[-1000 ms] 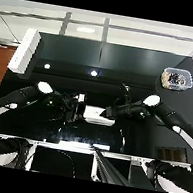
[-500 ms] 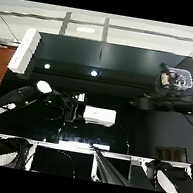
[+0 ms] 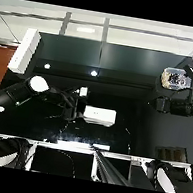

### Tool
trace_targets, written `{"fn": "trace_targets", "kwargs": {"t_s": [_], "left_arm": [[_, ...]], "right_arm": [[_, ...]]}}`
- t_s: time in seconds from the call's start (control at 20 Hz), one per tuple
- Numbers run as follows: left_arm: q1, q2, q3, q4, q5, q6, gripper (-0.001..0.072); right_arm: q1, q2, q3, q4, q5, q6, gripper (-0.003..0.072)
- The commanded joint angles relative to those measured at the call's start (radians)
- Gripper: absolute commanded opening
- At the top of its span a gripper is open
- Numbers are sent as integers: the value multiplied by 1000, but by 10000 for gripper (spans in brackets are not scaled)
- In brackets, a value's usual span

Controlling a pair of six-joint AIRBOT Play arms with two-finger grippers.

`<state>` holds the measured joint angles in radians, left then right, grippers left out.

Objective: Fold the box and place the chain.

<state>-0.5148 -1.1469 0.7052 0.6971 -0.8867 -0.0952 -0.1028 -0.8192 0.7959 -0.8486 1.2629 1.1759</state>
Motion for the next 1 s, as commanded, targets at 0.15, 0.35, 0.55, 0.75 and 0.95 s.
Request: {"fn": "trace_targets", "kwargs": {"t_s": [0.15, 0.35, 0.55, 0.75, 0.95], "left_arm": [[-136, -148, 119, -80, 60, -59, 715], [-153, -206, 142, -80, 63, -71, 716], [-153, -215, 142, -80, 64, -70, 716], [-154, -222, 142, -77, 53, -70, 716], [-158, -231, 142, -77, 23, -70, 716]], "right_arm": [[-7, 5, 1, -9, -25, 6, 6], [-7, 5, 1, -9, -25, 6, 6], [-7, 5, 1, -17, -27, 6, 6], [-7, 5, -3, -16, -26, 6, 6], [-7, 5, -6, -17, -26, 6, 6]]}}
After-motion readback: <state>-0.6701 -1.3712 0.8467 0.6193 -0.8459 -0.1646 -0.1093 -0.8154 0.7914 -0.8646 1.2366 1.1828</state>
